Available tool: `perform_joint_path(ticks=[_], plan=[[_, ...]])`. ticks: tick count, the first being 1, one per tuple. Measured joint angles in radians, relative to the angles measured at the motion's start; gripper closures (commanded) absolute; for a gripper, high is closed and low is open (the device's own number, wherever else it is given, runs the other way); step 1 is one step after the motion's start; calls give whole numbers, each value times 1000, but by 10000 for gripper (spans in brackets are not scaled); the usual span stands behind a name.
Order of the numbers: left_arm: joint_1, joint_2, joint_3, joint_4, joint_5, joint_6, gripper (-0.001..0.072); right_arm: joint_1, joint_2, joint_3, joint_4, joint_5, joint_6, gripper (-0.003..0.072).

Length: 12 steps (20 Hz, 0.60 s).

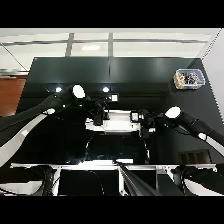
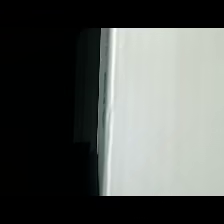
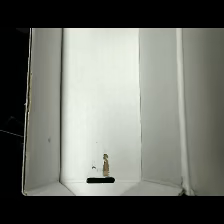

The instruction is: Fold the box and place the chain.

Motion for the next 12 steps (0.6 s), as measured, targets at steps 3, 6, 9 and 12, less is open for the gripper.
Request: perform_joint_path(ticks=[3, 6, 9, 12], plan=[[0, 0, 0, 0, 0, 0, 679, 0, -3, -3, 28, -12, 3, -15], [0, -1, 0, 0, 0, 0, 679, 0, -5, -3, 40, -20, 4, -15], [0, -2, 0, 0, 0, 0, 679, 0, -5, -5, 45, -23, 5, -14], [0, -2, 0, 0, 0, 0, 679, 0, -10, -5, 47, -25, 6, -14]])
